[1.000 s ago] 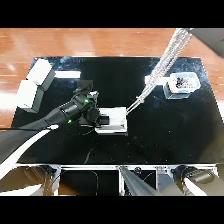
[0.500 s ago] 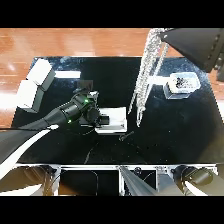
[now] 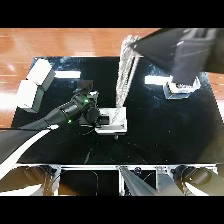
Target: Fold the box and place the chain.
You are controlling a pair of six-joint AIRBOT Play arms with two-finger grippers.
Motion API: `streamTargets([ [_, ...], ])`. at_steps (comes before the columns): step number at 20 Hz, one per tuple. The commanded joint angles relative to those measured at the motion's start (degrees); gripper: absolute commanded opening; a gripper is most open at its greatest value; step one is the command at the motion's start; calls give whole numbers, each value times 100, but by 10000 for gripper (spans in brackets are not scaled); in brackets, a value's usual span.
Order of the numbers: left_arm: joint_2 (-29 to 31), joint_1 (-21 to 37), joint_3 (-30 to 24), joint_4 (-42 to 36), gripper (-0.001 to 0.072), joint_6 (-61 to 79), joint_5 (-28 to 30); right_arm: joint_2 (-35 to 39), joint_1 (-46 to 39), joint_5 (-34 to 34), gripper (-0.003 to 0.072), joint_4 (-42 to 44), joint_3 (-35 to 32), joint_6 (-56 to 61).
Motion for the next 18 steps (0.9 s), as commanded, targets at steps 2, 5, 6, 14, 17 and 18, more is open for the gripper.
streamTargets([
  [2, -2, 2, 2, 2, 15, 0, -4, -157, 66, 160, 33, -313, -540, -22],
  [5, -2, 2, 2, 2, 15, 0, -42, -168, 66, 74, 33, -306, -1174, -22],
  [6, -2, 2, 2, 2, 15, 0, -42, -175, 66, 76, 33, -308, -1399, -17],
  [14, -2, 0, 2, 0, 15, 0, -42, -535, 68, -496, 33, 142, -2728, -74],
  [17, -2, 2, 2, 0, 15, 0, -42, -885, 66, -599, 33, 111, -2789, -114],
  [18, -2, 2, 2, -2, 15, 0, -42, -997, 68, -588, 34, 24, -2793, -111],
])
